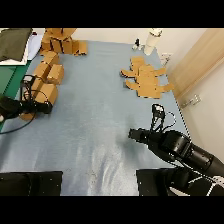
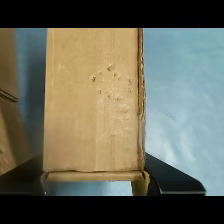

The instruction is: Fold the box.

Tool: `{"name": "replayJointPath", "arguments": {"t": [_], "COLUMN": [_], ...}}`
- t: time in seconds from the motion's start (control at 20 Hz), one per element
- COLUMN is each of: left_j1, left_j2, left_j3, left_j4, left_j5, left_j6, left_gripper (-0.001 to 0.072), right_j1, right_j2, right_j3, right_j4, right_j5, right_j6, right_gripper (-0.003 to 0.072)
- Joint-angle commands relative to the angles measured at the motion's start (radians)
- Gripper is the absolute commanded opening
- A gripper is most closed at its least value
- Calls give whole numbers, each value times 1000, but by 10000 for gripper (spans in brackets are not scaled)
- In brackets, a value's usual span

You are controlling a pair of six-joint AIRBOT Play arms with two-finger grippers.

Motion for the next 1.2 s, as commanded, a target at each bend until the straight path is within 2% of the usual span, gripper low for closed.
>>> {"name": "replayJointPath", "arguments": {"t": [0.0,0.2,0.45,0.7,0.85,1.0,1.15], "left_j1": [47,17,-35,-39,-38,-38,-38], "left_j2": [-151,-335,-515,-628,-656,-665,-673], "left_j3": [131,294,489,652,708,715,715], "left_j4": [-34,-121,-124,-124,-120,-119,-111], "left_j5": [3,3,22,46,50,83,51], "left_j6": [-23,-23,-23,-23,-23,-20,-19], "left_gripper": [523,524,523,522,523,522,523], "right_j1": [0,0,0,0,0,0,0], "right_j2": [-1,-1,-1,-1,-1,-1,-1], "right_j3": [8,13,13,13,13,13,13], "right_j4": [-21,-34,-50,-50,-51,-51,-51], "right_j5": [31,44,48,51,51,51,52], "right_j6": [0,0,1,2,18,17,18], "right_gripper": [1,1,2,2,1,2,1]}}
